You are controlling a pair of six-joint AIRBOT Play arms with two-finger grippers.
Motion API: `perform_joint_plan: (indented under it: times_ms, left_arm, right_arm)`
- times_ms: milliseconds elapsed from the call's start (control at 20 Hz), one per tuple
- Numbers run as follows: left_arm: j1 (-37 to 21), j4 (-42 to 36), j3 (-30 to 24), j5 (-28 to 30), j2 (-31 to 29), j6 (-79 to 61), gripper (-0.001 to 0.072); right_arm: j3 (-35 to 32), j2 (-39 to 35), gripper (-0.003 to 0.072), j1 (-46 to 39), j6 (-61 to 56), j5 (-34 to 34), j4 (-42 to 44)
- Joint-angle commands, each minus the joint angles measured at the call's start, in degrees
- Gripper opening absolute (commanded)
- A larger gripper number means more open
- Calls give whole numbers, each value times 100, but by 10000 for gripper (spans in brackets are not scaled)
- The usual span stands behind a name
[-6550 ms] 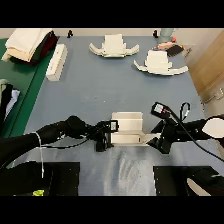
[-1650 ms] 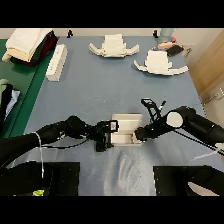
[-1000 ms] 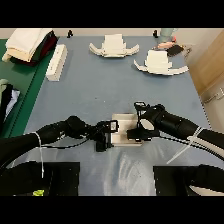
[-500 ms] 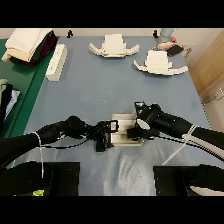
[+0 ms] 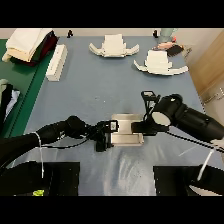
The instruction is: Fold the box.
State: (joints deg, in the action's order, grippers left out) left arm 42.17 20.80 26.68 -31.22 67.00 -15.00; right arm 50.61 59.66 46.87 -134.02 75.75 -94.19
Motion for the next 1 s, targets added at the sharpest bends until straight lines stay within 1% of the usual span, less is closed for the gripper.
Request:
perform_joint_plan:
  times_ms: [0, 100, 200, 300, 350, 450, 500, 600, 750, 850, 950]
  left_arm:
    - [-2, 2, 4, 0, 2, 2, 458]
    - [-2, 2, 4, 0, 2, 2, 458]
    - [-2, 2, 4, 0, 2, 2, 458]
    - [-2, 2, 4, 2, 2, 2, 458]
    - [-2, 2, 4, 0, 2, 2, 458]
    - [-2, 2, 4, 0, 2, 2, 458]
    - [-2, 2, 4, 0, 2, 2, 458]
    - [-2, 2, 4, 0, 2, 2, 458]
    - [-2, 2, 4, 0, 2, 2, 458]
    - [-2, 2, 4, 2, 2, 2, 458]
    - [-2, 2, 4, 2, 2, 2, 458]
  right_arm:
    - [26, -293, 2, -713, 935, 31, 24]
    - [26, -127, 2, -1657, 1987, -164, 584]
    - [28, 238, 2, -2787, 3331, -380, 1604]
    - [66, 837, 2, -3899, 4603, -415, 3084]
    - [118, 1217, 2, -4387, 5174, -278, 3943]
    - [267, 1943, 2, -4988, 5939, 302, 5364]
    - [348, 2291, 3, -5132, 6199, 570, 5943]
    - [420, 2732, 4, -5104, 6419, 717, 6553]
    - [417, 2977, 4, -4649, 6625, 789, 6603]
    - [420, 2977, 4, -4304, 6743, 813, 6629]
    - [420, 2970, 4, -3995, 6970, 1029, 6614]
